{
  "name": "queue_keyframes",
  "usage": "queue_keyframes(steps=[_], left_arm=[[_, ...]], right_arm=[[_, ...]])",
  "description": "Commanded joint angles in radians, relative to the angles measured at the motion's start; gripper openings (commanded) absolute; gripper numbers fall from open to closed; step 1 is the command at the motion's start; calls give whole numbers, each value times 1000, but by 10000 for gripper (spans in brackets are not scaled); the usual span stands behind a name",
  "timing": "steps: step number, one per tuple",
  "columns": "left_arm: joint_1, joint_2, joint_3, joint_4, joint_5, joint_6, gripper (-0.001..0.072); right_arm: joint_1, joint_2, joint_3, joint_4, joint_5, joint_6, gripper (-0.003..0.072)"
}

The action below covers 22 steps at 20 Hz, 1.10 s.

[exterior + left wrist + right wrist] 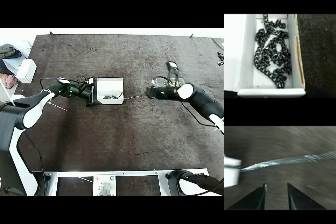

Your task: Fold the box and place the chain.

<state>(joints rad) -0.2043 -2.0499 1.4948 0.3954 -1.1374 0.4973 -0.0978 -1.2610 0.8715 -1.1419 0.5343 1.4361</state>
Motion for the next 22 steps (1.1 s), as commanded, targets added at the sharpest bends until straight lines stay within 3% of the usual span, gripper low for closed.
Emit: queue_keyframes(steps=[1, 7, 14, 15, 16, 19, 22], left_arm=[[1, 0, 0, 0, 1, 0, 285], [1, 0, 0, 0, 1, 0, 284], [1, 0, 0, 0, 1, 0, 285], [1, 0, 0, 0, 1, 0, 285], [1, 0, 0, 0, 1, 0, 285], [1, 0, 0, 0, 1, 0, 285], [0, 0, 0, 0, 0, 0, 285]], right_arm=[[-87, 0, -124, 23, -177, 88, 319], [-88, -206, -21, 145, -239, 87, 319], [-85, -325, 77, 212, -290, 85, 317], [-85, -336, 83, 212, -288, 84, 285], [-85, -344, 88, 212, -288, 83, 180], [-69, -328, 88, 212, -280, 60, -15], [-2, -205, 88, 212, -222, 13, -15]])
